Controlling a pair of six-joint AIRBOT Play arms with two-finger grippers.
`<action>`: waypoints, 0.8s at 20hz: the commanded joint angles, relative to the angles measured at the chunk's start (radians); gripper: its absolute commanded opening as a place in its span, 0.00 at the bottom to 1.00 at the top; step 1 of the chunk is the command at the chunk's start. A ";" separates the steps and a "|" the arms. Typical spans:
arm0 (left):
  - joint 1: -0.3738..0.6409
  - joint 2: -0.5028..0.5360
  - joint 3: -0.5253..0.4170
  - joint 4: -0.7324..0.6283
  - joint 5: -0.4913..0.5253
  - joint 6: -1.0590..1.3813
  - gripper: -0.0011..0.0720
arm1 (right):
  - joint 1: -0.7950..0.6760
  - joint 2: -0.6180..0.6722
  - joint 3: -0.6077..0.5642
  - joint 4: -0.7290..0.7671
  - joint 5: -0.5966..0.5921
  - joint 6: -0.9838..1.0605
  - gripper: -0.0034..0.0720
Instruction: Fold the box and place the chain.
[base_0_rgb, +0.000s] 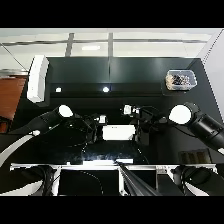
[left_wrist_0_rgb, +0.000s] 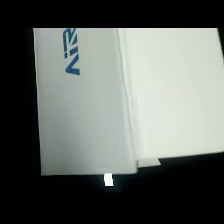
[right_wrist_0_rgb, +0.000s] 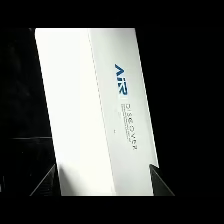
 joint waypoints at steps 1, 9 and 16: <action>0.000 0.000 0.000 0.000 0.001 0.000 0.76 | 0.006 -0.006 0.000 0.001 0.012 -0.006 0.99; 0.000 0.000 0.000 0.000 0.001 0.000 0.76 | 0.006 -0.029 0.000 -0.006 0.004 -0.006 0.99; 0.000 0.000 0.000 0.000 0.001 0.000 0.76 | 0.006 -0.031 0.000 -0.032 -0.035 -0.006 0.98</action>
